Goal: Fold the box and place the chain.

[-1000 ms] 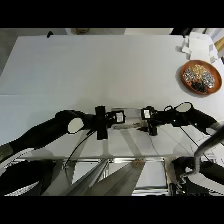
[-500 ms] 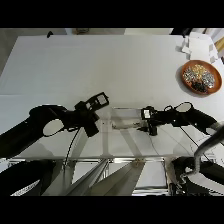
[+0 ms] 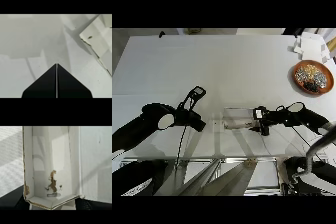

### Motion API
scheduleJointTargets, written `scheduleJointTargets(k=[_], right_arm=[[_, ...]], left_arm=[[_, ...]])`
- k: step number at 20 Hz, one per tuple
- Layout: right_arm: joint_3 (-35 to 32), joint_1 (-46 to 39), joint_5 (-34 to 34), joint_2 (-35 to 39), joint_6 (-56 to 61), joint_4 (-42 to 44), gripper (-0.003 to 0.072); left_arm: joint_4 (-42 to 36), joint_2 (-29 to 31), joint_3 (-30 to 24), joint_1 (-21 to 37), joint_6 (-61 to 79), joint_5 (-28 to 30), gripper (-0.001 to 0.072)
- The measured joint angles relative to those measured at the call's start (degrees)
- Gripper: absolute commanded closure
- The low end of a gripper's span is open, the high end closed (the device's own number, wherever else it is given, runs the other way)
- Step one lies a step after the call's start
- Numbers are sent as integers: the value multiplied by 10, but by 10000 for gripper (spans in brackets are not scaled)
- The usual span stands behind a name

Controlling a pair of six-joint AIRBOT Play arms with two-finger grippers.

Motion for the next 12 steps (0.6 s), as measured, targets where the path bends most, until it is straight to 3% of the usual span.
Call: scheduleJointTargets(k=[6,12], right_arm=[[0,0,0,0,0,0,227],[0,0,0,0,0,0,227]], left_arm=[[-92,-80,-6,7,-35,48,704],[-205,-96,-7,7,7,94,705]])
